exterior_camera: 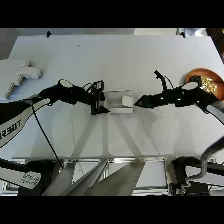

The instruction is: Fold the box and place the chain.

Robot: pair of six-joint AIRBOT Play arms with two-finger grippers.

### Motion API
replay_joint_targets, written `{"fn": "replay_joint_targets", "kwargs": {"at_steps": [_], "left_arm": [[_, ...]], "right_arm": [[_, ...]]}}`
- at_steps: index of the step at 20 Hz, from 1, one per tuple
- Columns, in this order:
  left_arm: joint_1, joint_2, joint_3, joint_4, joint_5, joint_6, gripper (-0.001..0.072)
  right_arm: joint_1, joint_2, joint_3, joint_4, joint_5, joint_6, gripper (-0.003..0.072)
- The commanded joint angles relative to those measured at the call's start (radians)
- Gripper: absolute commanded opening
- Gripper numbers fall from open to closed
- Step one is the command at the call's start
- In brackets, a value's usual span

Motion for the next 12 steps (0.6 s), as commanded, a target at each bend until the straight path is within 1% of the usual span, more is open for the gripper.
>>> {"fn": "replay_joint_targets", "kwargs": {"at_steps": [1, 3, 6, 12], "left_arm": [[0.000, 0.000, 0.000, -0.002, 0.000, 0.000, 0.0456], [0.000, 0.000, 0.000, -0.002, 0.000, 0.000, 0.0456], [0.000, 0.000, 0.000, -0.002, 0.000, 0.000, 0.0456], [0.000, 0.000, 0.000, -0.002, 0.000, 0.000, 0.0456]], "right_arm": [[0.001, 0.005, 0.000, -0.055, -0.003, 0.000, 0.0456], [0.001, 0.005, 0.000, -0.082, -0.012, 0.003, 0.0456], [0.001, 0.005, 0.000, -0.080, -0.056, 0.017, 0.0456], [-0.002, 0.005, 0.000, -0.093, -0.101, 0.016, 0.0456]]}}
